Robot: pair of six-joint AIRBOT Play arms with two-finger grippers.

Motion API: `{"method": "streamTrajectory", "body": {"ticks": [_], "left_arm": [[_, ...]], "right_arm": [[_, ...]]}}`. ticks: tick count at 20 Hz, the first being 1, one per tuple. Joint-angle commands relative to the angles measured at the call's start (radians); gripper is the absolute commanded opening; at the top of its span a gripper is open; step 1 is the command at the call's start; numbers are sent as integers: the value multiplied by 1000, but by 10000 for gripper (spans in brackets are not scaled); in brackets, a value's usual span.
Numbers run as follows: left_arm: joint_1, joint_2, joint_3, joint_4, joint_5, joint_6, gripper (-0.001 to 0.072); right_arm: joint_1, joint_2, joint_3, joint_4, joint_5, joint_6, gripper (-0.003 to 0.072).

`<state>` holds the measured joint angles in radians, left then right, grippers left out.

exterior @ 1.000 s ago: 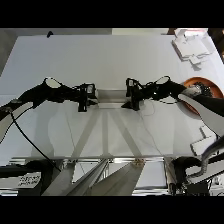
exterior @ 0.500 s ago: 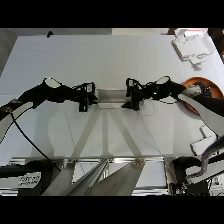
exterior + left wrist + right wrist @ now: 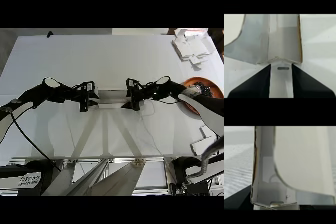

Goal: Fold the box and place the chain.

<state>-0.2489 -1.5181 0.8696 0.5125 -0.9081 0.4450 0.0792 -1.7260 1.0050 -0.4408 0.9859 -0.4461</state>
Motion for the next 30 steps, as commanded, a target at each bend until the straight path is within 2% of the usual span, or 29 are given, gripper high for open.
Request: {"method": "streamTrajectory", "body": {"ticks": [1, 3, 4, 5, 6, 9, 10, 13, 14, 18, 24, 26, 30], "left_arm": [[0, 0, 0, -50, -1, 0, 296], [0, 0, 0, -52, -2, 0, 298], [0, 0, 0, -52, -2, 0, 329], [0, 0, 0, -52, -1, 0, 462], [0, 0, 0, -52, -2, 0, 512], [0, 0, 0, -52, -2, 0, 498], [0, 0, 0, -52, -2, 0, 459], [0, 0, 0, -51, -1, 0, 99], [0, 1, 0, -50, -1, 0, 13], [55, 27, 0, -48, -2, -4, 14], [211, 174, 0, 10, -32, -172, 13], [246, 224, 0, 92, -31, -315, 12], [257, 267, 0, 341, -54, -834, 11]], "right_arm": [[1, -1, 0, 1, -3, -1, 428], [1, -1, 0, 1, -3, -1, 428], [1, -1, 0, 1, -3, -1, 428], [1, -1, 0, 1, -3, -1, 428], [1, -1, 0, 1, -3, -1, 428], [1, -1, 0, 1, -3, -1, 428], [1, -1, 0, 1, -3, -1, 428], [1, -1, 0, 1, -3, -1, 428], [1, -1, 0, 1, -3, -1, 428], [1, -1, 0, 1, -3, -1, 428], [1, -1, 0, 1, -3, -1, 428], [1, -1, 0, 1, -3, -1, 428], [1, -1, 0, 1, -3, -1, 428]]}}
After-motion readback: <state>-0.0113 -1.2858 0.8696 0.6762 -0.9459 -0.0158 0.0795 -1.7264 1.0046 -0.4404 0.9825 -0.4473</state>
